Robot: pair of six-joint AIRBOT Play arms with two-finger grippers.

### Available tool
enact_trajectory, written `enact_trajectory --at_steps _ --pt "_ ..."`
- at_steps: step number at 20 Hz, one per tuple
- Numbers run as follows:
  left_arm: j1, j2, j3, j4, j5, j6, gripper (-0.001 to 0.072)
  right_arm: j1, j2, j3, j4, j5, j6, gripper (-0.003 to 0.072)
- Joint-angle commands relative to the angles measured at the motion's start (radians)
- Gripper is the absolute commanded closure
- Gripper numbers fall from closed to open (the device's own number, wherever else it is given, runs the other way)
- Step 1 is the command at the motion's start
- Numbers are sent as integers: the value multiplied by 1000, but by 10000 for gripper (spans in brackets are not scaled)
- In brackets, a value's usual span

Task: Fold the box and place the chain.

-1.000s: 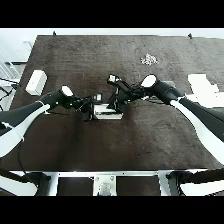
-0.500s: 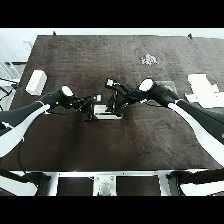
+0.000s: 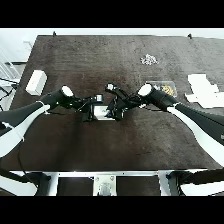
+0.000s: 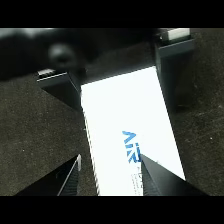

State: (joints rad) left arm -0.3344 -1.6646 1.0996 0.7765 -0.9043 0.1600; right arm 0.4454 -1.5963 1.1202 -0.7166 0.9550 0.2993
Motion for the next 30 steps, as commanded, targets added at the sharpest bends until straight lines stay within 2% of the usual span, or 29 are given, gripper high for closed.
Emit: enact_trajectory --at_steps 1,5,10,11,12,13,14,18,21,24,27,30 --pt "1 0 0 -2 6 -3 235 0 5 -8 -5 6 -32 218" --pt "1 0 0 -2 6 -3 234 -39 27 21 61 6 -32 222" --pt "1 0 0 -2 6 -3 235 -119 50 26 193 7 -31 323" --pt "1 0 0 -2 6 -3 234 -121 50 24 193 7 -31 422" --pt "1 0 0 -2 6 -3 234 -122 50 19 193 8 -31 557" --pt "1 0 0 -2 6 -3 234 -121 50 8 193 11 -30 649" --pt "1 0 0 -2 6 -3 234 -121 50 -9 193 14 -18 674" --pt "1 0 0 -2 6 -3 234 -82 11 -82 154 10 43 675" --pt "1 0 0 -2 6 -3 234 -65 -38 -83 130 10 90 676" --pt "1 0 0 -2 6 -3 235 -69 -27 -74 143 10 90 677" --pt "1 0 0 -2 6 -3 234 -68 74 -55 193 1 48 678" --pt "1 0 0 -2 6 -3 234 -92 263 -41 261 -71 31 677"
